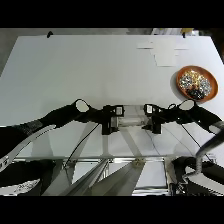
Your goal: Fold the box and place the chain.
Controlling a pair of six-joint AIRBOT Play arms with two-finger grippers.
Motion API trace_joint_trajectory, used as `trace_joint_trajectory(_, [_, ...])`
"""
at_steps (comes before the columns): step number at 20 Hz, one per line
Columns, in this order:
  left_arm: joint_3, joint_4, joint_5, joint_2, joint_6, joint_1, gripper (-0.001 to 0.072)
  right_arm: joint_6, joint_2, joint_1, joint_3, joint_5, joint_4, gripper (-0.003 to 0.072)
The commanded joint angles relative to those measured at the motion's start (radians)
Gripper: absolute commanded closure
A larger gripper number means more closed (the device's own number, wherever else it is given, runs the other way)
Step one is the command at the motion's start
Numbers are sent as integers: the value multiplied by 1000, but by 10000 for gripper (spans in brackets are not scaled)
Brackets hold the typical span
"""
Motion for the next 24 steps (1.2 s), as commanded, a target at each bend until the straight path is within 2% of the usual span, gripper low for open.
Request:
trace_joint_trajectory(1, [0, -22, 26, -18, 3, -16, 19, 3, 0, 0, 0, 0, 2, 283])
trace_joint_trajectory(3, [0, -22, 32, -19, 3, -19, 31, 3, 0, 0, 0, 0, 1, 283])
trace_joint_trajectory(5, [0, -21, 31, -19, 3, -19, 288, 3, 0, 0, 0, 0, 1, 283])
trace_joint_trajectory(7, [0, -21, 31, -19, 3, -18, 439, 3, 0, 0, 0, 0, 1, 283])
trace_joint_trajectory(24, [0, -22, 27, -19, -1, -18, 439, 3, 0, 0, 0, -1, 2, 285])
